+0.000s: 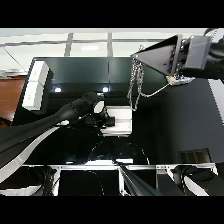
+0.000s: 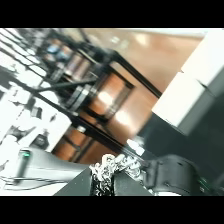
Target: Fold the box and place the chain.
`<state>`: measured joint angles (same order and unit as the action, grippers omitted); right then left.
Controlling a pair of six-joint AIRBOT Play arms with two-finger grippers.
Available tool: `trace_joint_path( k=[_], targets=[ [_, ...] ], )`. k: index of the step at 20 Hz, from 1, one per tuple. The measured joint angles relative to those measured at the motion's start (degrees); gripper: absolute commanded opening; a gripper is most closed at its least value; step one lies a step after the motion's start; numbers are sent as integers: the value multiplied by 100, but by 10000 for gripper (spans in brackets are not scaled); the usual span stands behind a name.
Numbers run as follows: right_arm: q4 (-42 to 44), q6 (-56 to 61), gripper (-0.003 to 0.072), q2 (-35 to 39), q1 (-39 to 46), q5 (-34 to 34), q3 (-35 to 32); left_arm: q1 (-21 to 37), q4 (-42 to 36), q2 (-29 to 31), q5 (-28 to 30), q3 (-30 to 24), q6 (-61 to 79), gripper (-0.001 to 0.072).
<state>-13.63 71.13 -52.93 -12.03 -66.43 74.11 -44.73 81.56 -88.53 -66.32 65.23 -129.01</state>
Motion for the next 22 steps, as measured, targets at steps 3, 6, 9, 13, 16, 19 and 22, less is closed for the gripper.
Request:
trace_joint_path(
  k=[3, 6, 9, 13, 16, 19, 22],
  targets=[
    [195, -81, 20, 2, 11, -37, 22, 0, -2, 0, 0, 0, 2, 29],
    [254, -125, 19, 2, 22, -68, 31, 0, 0, 0, -2, 0, 2, 29],
    [225, -144, 20, 2, 22, -142, 31, 0, 0, 0, 0, 0, 2, 29],
    [-219, -107, 20, 2, -87, -319, -46, 0, 0, 0, 0, 0, 2, 29],
    [-1012, 162, 20, 2, -413, -433, -442, 0, 0, 0, 0, 0, 2, 29],
    [-1742, 516, 20, 2, -691, -236, -1069, 0, 0, 0, 0, 0, 0, 29],
    [-2065, 745, 20, 0, -817, 111, -1703, 0, 0, 0, -2, 0, 0, 29]
  ],
)
